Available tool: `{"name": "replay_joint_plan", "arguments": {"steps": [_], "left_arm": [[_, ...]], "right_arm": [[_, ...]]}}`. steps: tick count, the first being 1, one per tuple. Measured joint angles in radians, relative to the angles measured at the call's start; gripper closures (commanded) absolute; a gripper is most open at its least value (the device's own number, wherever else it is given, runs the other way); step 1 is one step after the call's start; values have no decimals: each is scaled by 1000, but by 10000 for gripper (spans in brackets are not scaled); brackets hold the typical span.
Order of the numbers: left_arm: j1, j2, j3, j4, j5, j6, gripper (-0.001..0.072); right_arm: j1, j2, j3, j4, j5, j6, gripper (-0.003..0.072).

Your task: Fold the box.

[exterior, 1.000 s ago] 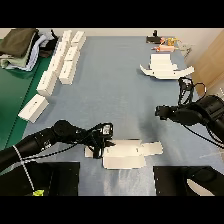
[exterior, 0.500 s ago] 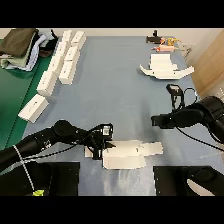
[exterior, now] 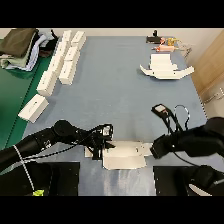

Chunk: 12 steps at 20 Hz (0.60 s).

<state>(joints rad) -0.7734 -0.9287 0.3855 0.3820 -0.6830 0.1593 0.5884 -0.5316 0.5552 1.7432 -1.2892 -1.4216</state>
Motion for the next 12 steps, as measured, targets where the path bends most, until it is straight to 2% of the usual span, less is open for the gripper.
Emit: {"name": "replay_joint_plan", "arguments": {"steps": [2, 3, 4, 6, 8, 9, 12], "left_arm": [[0, 0, 0, 0, 0, 0, 694], [0, 0, 0, 0, 0, 0, 693], [0, 0, 0, 0, 0, 0, 694], [0, 0, 0, 0, 0, 0, 693], [0, 0, 0, 0, 0, 0, 694], [0, 0, 0, 0, 0, 0, 694], [0, 0, 0, 0, 1, 0, 694]], "right_arm": [[89, 53, -39, 20, -2, -82, 660], [123, 69, -55, 22, 2, -114, 499], [155, 79, -70, 22, 15, -142, 266], [202, 82, -90, 23, 49, -196, 228], [235, 69, -101, 32, 94, -269, 48], [246, 56, -104, 34, 116, -309, 20], [267, -17, -109, 45, 180, -437, 21]]}}
